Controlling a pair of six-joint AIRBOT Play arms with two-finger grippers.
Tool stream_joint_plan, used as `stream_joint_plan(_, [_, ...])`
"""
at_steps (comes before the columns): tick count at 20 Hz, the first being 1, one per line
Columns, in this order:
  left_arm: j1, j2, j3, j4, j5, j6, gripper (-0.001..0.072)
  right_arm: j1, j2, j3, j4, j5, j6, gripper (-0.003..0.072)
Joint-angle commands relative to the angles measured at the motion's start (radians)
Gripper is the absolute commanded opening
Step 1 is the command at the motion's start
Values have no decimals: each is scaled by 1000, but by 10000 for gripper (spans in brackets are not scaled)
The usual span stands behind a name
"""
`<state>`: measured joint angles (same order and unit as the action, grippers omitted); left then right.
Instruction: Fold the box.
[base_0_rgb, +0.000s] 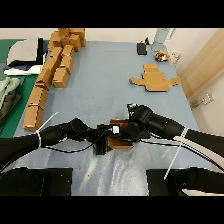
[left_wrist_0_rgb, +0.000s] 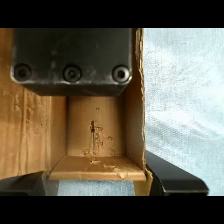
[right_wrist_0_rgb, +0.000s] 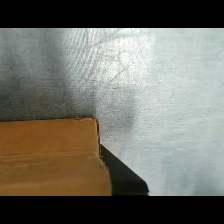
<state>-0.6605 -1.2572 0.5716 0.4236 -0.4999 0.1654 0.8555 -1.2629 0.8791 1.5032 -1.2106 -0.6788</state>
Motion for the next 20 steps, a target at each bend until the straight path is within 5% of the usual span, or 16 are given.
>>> stream_joint_plan(1, [0,0,1,-1,0,2,604,1,1,3,0,-1,-11,63])
stream_joint_plan(2, [0,0,1,-1,0,2,604,1,1,3,0,-1,-11,283])
stream_joint_plan(3, [0,0,1,-1,0,2,604,1,1,3,0,-1,-15,375])
stream_joint_plan(20, [0,0,1,-1,0,2,604,0,78,42,46,-62,-21,394])
